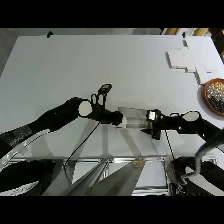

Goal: Fold the box and place the chain.

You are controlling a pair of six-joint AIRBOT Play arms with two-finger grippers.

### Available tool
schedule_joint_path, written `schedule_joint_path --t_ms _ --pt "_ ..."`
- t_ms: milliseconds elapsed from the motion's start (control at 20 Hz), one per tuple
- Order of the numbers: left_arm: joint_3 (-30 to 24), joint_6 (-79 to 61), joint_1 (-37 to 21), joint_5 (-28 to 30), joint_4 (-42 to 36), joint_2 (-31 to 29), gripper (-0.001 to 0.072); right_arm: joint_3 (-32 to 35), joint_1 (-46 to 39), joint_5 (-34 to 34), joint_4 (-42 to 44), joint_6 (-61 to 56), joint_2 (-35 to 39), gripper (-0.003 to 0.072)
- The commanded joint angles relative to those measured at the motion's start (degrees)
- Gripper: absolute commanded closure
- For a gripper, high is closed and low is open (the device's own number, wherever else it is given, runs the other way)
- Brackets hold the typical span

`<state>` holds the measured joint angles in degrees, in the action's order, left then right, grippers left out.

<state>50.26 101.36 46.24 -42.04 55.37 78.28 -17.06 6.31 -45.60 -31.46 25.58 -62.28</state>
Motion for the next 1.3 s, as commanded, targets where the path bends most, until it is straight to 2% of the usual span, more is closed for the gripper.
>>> schedule_joint_path --t_ms 0,350,450,600,700,850,900,1050,1100,1150,1250 --pt "2.0 7.0 2.0 -0.9 4.6 1.7 0.0308 0.0 0.0 0.0 0.0 0.0 0.0 0.0292" --pt "9.2 15.3 5.3 -6.5 11.1 6.7 0.0315 0.0 0.0 0.0 0.0 0.0 0.0 0.0292" --pt "12.1 18.5 5.3 -10.9 14.3 8.1 0.0316 0.0 0.0 0.0 0.0 0.0 0.0 0.0292" --pt "18.0 24.1 5.4 -20.8 20.7 10.8 0.0318 0.0 0.0 0.0 0.0 0.0 0.0 0.0292" --pt "21.0 26.5 5.4 -24.2 21.8 12.8 0.0318 0.0 0.0 0.0 0.0 0.0 0.0 0.0292" --pt "23.8 29.5 6.0 -24.2 21.9 15.1 0.0351 0.0 0.0 0.0 0.0 0.0 0.0 0.0292" --pt "23.9 30.8 6.0 -24.2 21.9 15.5 0.0375 0.0 0.0 0.0 0.0 0.0 0.0 0.0292" --pt "23.9 34.3 6.3 -24.8 22.1 16.3 0.0382 0.0 0.0 0.0 0.0 0.0 0.0 0.0292" --pt "23.9 35.9 6.5 -24.4 23.1 16.5 0.0465 0.0 0.0 0.0 0.0 0.0 0.0 0.0292" --pt "23.9 36.9 6.8 -23.8 24.0 16.8 0.0507 0.0 0.0 0.0 0.0 0.0 0.0 0.0292" --pt "23.9 37.2 7.4 -23.3 24.1 17.6 0.0507 0.0 0.0 0.0 0.0 0.0 0.0 0.0292"
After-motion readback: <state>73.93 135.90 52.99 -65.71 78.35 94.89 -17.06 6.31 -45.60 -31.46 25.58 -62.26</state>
